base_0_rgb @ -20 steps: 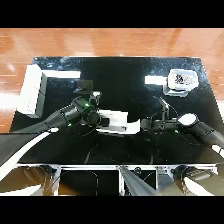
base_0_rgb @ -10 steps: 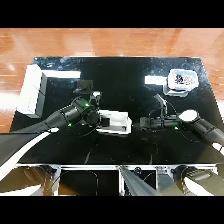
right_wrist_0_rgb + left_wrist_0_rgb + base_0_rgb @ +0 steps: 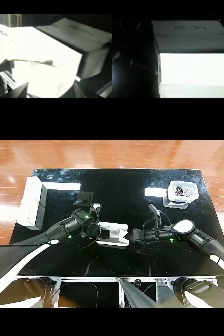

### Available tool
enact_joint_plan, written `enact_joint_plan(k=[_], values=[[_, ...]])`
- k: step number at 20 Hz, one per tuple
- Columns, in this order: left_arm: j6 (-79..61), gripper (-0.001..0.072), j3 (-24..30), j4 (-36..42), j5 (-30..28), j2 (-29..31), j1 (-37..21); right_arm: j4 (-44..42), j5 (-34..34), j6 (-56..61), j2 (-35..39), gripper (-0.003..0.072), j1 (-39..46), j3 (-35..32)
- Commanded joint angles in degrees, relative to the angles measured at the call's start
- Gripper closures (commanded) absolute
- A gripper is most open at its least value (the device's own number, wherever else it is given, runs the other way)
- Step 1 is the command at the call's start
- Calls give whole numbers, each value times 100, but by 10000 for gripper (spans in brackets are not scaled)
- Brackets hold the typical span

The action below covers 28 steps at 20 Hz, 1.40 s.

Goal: Fold the box and place the chain.

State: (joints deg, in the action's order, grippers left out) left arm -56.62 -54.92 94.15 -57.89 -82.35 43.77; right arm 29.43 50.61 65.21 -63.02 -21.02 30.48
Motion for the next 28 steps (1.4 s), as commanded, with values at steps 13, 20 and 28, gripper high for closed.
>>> enact_joint_plan(k=[13,20,28], values=[[-22,688,2,2,-127,-2,4,3921,-949,4695,-507,30,-1910,1248],[-20,688,2,2,-181,-2,4,4019,-752,4861,-516,260,-1937,1248],[-20,688,2,4,-216,-2,4,5379,-264,5845,-533,270,-2459,1609]])
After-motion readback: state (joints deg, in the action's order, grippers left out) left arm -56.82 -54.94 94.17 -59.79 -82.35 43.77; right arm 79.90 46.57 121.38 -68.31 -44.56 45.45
